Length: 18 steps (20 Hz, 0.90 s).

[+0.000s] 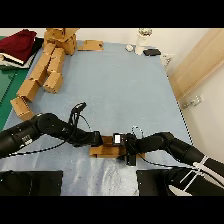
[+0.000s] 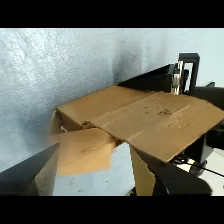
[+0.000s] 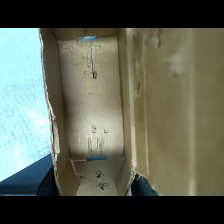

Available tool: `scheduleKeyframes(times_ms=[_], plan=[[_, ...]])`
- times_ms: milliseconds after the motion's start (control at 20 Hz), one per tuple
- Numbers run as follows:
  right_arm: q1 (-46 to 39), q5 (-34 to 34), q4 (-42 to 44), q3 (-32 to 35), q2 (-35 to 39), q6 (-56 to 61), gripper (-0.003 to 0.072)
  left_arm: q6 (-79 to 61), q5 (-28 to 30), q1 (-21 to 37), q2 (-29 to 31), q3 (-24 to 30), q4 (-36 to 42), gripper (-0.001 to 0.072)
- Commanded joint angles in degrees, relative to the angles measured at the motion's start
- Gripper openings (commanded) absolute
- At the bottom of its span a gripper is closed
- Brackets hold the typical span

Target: Fold the box.

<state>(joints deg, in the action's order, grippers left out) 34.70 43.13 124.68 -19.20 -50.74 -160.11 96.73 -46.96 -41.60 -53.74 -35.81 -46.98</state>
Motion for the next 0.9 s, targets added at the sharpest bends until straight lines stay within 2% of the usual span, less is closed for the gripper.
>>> scheduleKeyframes(times_ms=[0, 150, 200, 250, 300, 350, 600, 850], plan=[[0.1, 0.0, 0.0, 0.0, 0.0, 0.0, 0.0505, 4.7, -6.4, 3.5, 4.7, -0.1, -7.6, 0.0680], [0.1, 0.0, 0.0, 0.0, 0.0, 0.0, 0.0505, 10.0, -10.7, 8.0, 9.0, -0.1, -16.1, 0.0677], [0.1, 0.0, 0.0, 0.0, 0.0, 0.0, 0.0505, 10.9, -11.1, 8.9, 9.6, -0.1, -17.9, 0.0589], [0.1, 0.0, 0.0, 0.0, 0.0, 0.0, 0.0505, 11.1, -11.3, 9.6, 9.8, -0.1, -19.4, 0.0389], [0.1, 0.0, 0.0, 0.0, 0.0, 0.0, 0.0505, 11.1, -11.4, 9.7, 9.7, -0.1, -20.5, 0.0138], [0.1, 0.0, 0.0, 0.0, 0.0, 0.0, 0.0505, 11.2, -11.3, 9.5, 9.6, 0.0, -21.4, 0.0012], [0.1, 0.0, 0.0, 0.0, 0.0, 0.0, 0.0505, 12.8, -13.0, 9.4, 3.5, 2.4, -20.1, 0.0013], [0.1, 0.0, 0.0, 0.0, 0.0, 0.0, 0.0505, 6.0, -8.5, 9.4, -2.0, 3.6, -10.1, 0.0012]])
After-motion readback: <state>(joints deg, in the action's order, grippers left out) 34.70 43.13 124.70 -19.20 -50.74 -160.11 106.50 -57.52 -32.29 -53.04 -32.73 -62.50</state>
